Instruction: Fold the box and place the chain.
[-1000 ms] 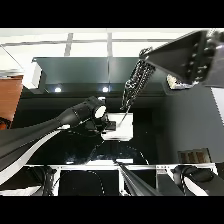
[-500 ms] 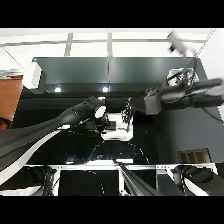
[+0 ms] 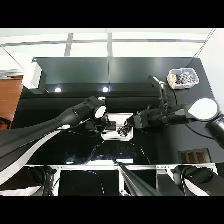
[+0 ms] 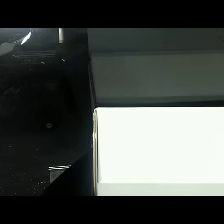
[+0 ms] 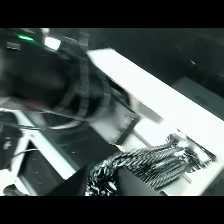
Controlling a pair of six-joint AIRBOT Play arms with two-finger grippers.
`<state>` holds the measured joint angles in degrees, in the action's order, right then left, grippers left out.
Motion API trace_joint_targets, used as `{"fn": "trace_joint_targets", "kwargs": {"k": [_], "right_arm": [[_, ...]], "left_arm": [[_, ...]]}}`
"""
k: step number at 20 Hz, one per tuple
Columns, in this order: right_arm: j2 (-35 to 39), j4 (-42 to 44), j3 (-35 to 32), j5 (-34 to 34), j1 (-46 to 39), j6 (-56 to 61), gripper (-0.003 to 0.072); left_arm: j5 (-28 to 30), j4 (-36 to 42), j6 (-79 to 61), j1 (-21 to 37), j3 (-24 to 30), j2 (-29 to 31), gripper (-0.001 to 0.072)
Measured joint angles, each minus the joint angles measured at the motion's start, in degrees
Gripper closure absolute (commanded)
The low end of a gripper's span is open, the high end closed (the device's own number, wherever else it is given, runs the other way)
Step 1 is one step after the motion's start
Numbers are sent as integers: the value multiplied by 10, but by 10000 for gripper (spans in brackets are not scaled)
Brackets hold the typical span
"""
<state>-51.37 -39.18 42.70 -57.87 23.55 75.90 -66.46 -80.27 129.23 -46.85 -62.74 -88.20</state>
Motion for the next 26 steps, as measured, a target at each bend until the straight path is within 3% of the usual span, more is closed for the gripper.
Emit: {"fn": "trace_joint_targets", "kwargs": {"k": [4,13,14,15,16,17,22,26], "right_arm": [[1,-24,-5,6,-20,2,372],[9,-155,21,-92,-123,4,374],[9,-162,22,-93,-126,4,373],[9,-167,22,-96,-128,4,373],[9,-169,22,-96,-129,4,373],[9,-173,22,-97,-130,4,373],[9,-181,22,-96,-133,4,373],[9,-183,22,-83,-133,3,374]], "left_arm": [[0,0,0,0,0,0,683],[3,17,0,1,0,-1,679],[5,19,0,2,-1,-1,570],[9,20,0,2,-5,-1,371],[11,22,1,2,-11,1,238],[10,22,1,2,-20,5,157],[-4,-39,-31,-13,-42,89,155],[-51,-196,-17,10,29,207,154]]}}
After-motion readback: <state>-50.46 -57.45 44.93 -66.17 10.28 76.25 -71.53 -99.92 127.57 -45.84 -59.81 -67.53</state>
